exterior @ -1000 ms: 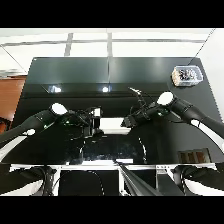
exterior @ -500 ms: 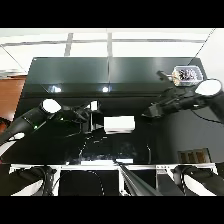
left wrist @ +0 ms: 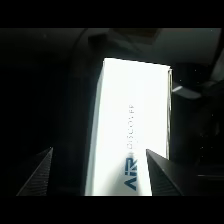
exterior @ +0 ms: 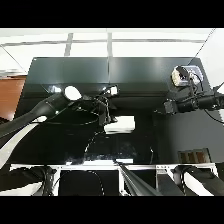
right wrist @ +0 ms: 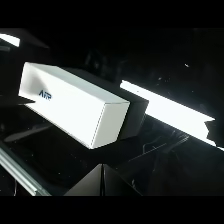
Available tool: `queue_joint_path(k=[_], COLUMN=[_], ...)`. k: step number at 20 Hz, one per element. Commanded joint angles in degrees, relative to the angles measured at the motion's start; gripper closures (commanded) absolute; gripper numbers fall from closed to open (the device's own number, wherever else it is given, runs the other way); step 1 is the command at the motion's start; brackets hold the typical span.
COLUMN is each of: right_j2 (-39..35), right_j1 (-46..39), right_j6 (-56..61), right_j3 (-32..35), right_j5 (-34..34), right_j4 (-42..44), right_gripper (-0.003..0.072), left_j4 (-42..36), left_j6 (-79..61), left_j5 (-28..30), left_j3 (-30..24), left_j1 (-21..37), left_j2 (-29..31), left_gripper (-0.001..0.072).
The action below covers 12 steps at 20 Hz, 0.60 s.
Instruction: Fold the box and place the chain.
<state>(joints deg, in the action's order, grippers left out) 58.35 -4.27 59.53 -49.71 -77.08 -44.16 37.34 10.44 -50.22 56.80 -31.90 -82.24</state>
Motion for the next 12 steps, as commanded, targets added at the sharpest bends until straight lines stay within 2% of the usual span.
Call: queue_joint_path(k=[1,7,12], right_j2=[-0.2,-0.2,-0.2], right_j1=[-0.4,-0.3,-0.3], right_j6=[0.0,0.0,0.0], right_j3=[0.0,0.0,0.0], right_j5=[0.2,0.4,0.4], right_j4=[-0.7,-0.7,-0.7], right_gripper=[0.0672,0.0672,0.0672], left_j4=[0.2,1.9,7.6], left_j6=[2.1,2.0,5.1], left_j5=[-3.6,-5.7,-5.8], left_j3=[1.7,1.7,1.7], left_j1=[-0.7,-1.8,-4.0], left_j2=[-3.5,-3.5,-3.5], left_gripper=[-0.0009,-0.0009,-0.0009])
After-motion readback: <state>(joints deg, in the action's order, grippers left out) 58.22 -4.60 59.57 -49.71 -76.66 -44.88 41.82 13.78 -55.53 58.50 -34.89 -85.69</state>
